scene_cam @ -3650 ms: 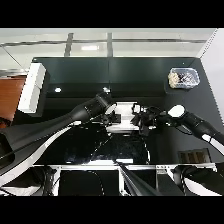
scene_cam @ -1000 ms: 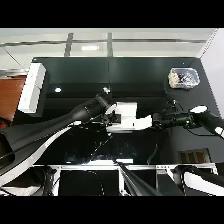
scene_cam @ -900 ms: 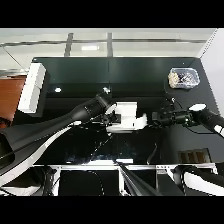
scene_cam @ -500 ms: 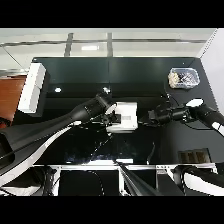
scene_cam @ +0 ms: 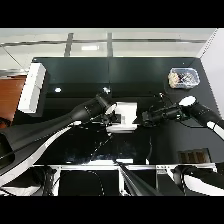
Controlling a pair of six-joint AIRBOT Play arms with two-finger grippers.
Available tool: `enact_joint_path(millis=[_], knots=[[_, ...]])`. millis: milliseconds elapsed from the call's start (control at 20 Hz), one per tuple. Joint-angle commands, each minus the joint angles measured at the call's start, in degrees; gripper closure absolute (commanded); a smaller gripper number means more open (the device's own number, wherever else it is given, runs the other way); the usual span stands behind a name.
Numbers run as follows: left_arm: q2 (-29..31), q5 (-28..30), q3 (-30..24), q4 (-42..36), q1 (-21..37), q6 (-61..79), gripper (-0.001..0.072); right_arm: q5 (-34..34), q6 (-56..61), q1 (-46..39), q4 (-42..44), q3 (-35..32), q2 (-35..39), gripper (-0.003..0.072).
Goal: Fold the box and place the chain.
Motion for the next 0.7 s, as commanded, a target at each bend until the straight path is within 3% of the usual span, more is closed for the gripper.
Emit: enact_joint_path(millis=[0, 150, 250, 500, 550, 650], knots=[[0.0, 0.0, 0.0, 0.0, 0.0, 0.0, 0.0685, -2.6, 5.8, 3.7, -6.7, 2.9, 0.0, 0.0188], [0.0, 0.0, 0.0, 0.0, 0.0, 0.0, 0.0685, -5.0, 12.1, 8.7, -13.4, 5.7, 0.0, 0.0189], [0.0, 0.1, 0.0, 0.0, 0.0, 0.0, 0.0685, -5.9, 17.7, 12.2, -19.6, 7.6, 0.0, 0.0266], [0.0, 0.3, 0.0, 0.0, 0.0, 0.0, 0.0685, -5.5, 35.0, 19.0, -33.1, 11.4, -0.1, 0.0283], [0.0, 0.3, 0.0, 0.0, 0.0, 0.0, 0.0685, -5.1, 37.2, 20.0, -34.5, 12.2, -0.1, 0.0335], [0.0, 0.3, 0.0, 0.0, 0.0, 0.0, 0.0685, -3.7, 41.3, 21.7, -37.5, 14.1, -0.9, 0.0343]])
